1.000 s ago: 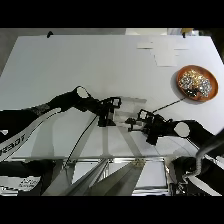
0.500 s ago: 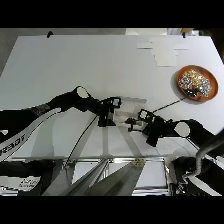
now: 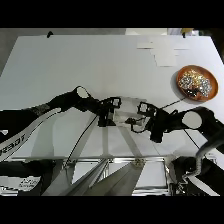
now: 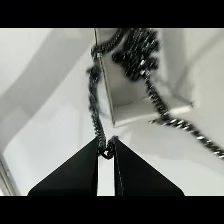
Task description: Fold the box and place the chain.
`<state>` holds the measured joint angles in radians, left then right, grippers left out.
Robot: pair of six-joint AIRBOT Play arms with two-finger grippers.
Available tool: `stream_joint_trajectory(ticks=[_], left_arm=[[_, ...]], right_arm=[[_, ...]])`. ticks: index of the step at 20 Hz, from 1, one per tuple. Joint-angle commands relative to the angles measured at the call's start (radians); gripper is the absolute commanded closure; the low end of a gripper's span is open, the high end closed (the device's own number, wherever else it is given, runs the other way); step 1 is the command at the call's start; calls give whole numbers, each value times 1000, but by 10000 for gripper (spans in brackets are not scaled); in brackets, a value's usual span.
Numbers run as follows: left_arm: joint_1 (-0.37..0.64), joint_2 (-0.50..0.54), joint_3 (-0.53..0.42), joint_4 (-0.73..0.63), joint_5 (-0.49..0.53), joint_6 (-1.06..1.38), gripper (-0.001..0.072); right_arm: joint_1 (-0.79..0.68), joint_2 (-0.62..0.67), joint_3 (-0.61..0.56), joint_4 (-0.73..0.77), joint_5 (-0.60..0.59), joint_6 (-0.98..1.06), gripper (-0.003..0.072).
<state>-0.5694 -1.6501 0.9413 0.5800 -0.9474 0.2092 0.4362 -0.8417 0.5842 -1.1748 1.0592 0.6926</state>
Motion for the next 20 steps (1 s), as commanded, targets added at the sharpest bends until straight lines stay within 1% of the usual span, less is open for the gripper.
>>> stream_joint_trajectory(ticks=[1,5,7,9,11,17,20], left_arm=[[0,1,1,0,0,0,575],[0,1,1,0,0,0,575],[0,1,1,0,0,0,575],[0,1,1,0,0,0,575],[0,1,1,0,0,0,575],[0,1,1,0,0,0,575],[0,1,1,0,0,0,575]], right_arm=[[0,8,183,32,72,40,672],[0,-10,367,138,8,41,672],[0,-29,405,182,-35,40,672],[0,-55,410,209,-60,40,672],[0,-93,410,211,-40,42,672],[0,-247,410,218,96,43,672],[0,-294,409,218,125,43,670]])
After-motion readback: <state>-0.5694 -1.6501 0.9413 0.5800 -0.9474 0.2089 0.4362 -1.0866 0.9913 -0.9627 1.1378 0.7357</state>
